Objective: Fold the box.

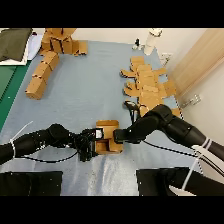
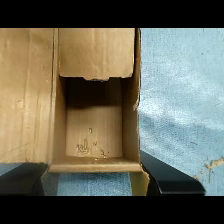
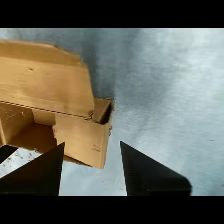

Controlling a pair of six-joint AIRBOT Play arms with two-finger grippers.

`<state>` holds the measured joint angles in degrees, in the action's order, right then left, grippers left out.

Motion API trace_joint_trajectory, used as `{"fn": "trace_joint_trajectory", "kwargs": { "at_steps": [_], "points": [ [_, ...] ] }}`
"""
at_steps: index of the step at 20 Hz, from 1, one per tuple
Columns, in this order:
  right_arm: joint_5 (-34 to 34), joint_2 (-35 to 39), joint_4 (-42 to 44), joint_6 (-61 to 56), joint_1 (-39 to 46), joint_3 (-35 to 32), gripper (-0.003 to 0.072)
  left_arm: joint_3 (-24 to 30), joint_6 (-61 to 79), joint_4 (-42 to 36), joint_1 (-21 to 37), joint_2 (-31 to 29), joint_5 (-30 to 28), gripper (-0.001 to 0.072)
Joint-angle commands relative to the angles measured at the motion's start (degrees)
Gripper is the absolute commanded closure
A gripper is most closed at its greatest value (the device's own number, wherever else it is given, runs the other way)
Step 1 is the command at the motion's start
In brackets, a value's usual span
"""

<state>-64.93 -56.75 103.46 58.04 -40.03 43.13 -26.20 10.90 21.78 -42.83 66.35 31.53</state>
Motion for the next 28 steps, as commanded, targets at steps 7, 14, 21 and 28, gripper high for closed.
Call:
{"fn": "trace_joint_trajectory", "kwargs": {
  "at_steps": [7, 14, 21, 28],
  "points": [
    [3.2, -8.9, -2.7, -8.7, -8.3, -0.4, 0.0171, 0.0, 0.0, 0.0, 0.0, 0.0, 0.0, 0.019],
    [-3.4, -18.4, -6.7, -13.0, -10.8, 7.1, 0.019, 0.0, 0.0, 0.0, 0.0, 0.0, 0.0, 0.019],
    [-7.1, -19.0, -10.7, -16.2, -11.1, 7.8, 0.0332, 0.0, 0.0, 0.0, 0.0, 0.0, 0.0, 0.019],
    [-8.0, -19.0, -10.5, -16.0, -11.1, 7.8, 0.0681, 0.0, 0.0, 0.0, 0.0, 0.0, 0.0, 0.019]
  ]
}}
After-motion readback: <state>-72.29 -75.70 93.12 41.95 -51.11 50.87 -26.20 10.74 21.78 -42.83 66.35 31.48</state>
